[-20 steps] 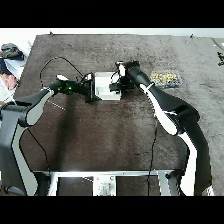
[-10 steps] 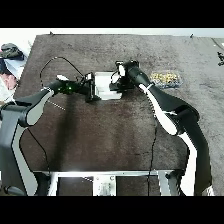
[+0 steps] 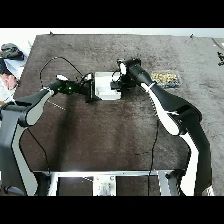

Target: Fold the box and place the chain.

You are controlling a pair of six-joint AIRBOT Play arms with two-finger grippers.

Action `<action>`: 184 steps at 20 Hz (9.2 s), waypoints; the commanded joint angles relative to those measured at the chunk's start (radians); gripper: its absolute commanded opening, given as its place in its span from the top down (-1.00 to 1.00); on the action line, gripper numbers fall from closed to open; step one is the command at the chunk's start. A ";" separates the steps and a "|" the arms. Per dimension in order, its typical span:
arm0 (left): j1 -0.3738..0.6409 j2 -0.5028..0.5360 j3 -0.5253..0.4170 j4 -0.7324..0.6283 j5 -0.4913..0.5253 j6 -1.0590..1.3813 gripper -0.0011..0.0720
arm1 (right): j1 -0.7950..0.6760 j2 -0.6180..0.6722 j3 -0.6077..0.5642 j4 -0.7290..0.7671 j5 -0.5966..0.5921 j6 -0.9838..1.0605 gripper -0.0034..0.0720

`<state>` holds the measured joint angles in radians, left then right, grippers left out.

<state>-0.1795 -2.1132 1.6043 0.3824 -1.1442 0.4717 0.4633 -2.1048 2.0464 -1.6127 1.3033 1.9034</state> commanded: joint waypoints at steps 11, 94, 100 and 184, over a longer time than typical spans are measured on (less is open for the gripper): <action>0.000 0.000 0.001 -0.001 0.001 0.000 -0.32 | 0.001 0.054 0.000 0.063 0.010 -0.056 0.26; 0.000 0.000 0.001 -0.001 0.001 0.000 -0.32 | -0.479 0.760 -0.042 0.529 0.096 -0.629 0.87; 0.000 0.000 0.001 -0.001 0.001 0.000 -0.32 | -0.479 0.760 -0.042 0.887 0.263 -0.727 0.87; 0.000 0.000 0.001 -0.001 0.001 0.000 -0.32 | -0.021 0.848 -0.931 0.553 -0.509 -1.567 0.87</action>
<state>-0.1795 -2.1132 1.6043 0.3813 -1.1431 0.4717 0.4431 -1.3556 1.1088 -1.1191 0.9302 0.3336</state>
